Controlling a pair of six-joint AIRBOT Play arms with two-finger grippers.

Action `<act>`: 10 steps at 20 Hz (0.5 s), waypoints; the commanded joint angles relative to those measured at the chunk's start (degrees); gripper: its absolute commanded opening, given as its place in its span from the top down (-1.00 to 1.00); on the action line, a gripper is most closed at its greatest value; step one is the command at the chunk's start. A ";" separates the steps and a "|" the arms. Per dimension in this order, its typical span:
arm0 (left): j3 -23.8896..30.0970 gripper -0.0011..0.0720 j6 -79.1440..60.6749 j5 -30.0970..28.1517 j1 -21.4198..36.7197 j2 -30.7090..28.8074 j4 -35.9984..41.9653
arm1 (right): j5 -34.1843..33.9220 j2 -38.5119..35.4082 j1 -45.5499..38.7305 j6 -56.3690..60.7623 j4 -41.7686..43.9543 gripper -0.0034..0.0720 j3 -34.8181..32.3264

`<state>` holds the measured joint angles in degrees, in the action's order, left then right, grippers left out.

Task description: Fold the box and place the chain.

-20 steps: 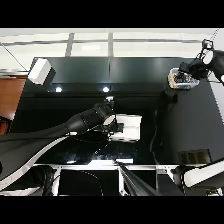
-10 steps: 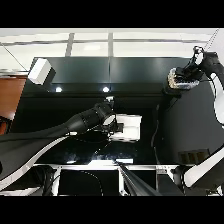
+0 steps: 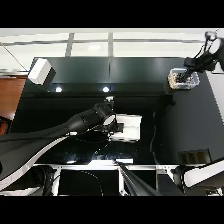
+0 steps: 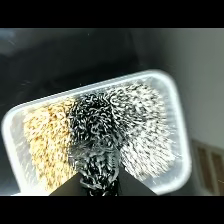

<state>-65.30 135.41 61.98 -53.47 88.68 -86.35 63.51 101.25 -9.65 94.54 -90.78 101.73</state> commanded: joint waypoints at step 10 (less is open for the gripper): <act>-0.02 0.90 -0.02 0.00 0.02 -0.04 0.04 | 10.03 -29.64 0.48 -19.61 23.43 0.88 -10.75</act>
